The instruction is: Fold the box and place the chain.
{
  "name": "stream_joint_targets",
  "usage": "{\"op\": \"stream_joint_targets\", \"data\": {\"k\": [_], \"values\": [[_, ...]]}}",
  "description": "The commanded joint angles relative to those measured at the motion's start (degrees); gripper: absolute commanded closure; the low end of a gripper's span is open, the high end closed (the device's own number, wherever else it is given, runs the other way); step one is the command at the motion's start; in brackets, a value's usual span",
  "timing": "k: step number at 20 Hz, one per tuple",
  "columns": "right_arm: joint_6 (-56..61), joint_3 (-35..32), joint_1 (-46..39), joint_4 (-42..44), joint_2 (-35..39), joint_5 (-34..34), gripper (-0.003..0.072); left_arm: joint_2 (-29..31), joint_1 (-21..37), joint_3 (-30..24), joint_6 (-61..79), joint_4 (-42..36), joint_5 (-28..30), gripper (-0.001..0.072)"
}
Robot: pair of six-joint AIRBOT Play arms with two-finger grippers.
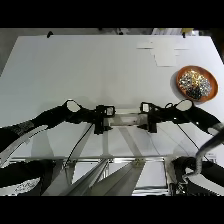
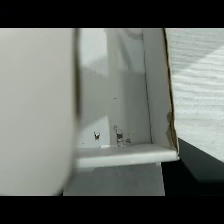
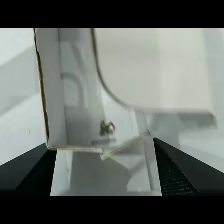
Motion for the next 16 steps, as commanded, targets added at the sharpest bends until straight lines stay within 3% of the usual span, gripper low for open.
{"op": "stream_joint_targets", "data": {"k": [1,4,5,7,8,10,13,16], "values": [[7.8,0.1,-4.0,-4.7,5.7,4.8,0.0027,0.0,0.0,0.0,0.0,0.1,-0.1,0.0499],[14.5,0.1,-5.2,-4.3,11.8,8.3,0.0050,0.0,0.0,0.0,0.0,0.1,-0.1,0.0499],[15.3,0.1,-5.2,-3.9,13.6,9.5,0.0144,0.0,0.0,0.0,0.0,0.1,-0.1,0.0499],[16.0,0.1,-5.2,-3.1,16.7,10.9,0.0228,0.0,0.0,0.0,0.0,0.1,-0.1,0.0499],[15.9,0.1,-5.2,-1.4,17.8,11.6,0.0348,0.0,0.0,0.0,0.0,0.1,-0.1,0.0499],[15.4,0.1,-4.7,3.0,18.2,13.6,0.0667,0.0,0.0,0.0,0.0,0.1,-0.1,0.0499],[15.1,0.0,-0.5,6.7,16.9,9.1,0.0669,0.0,0.0,0.0,0.0,0.1,-0.1,0.0499],[15.1,0.1,5.7,13.9,13.9,-5.8,0.0669,0.0,0.0,0.0,0.0,0.1,-0.1,0.0499]]}}
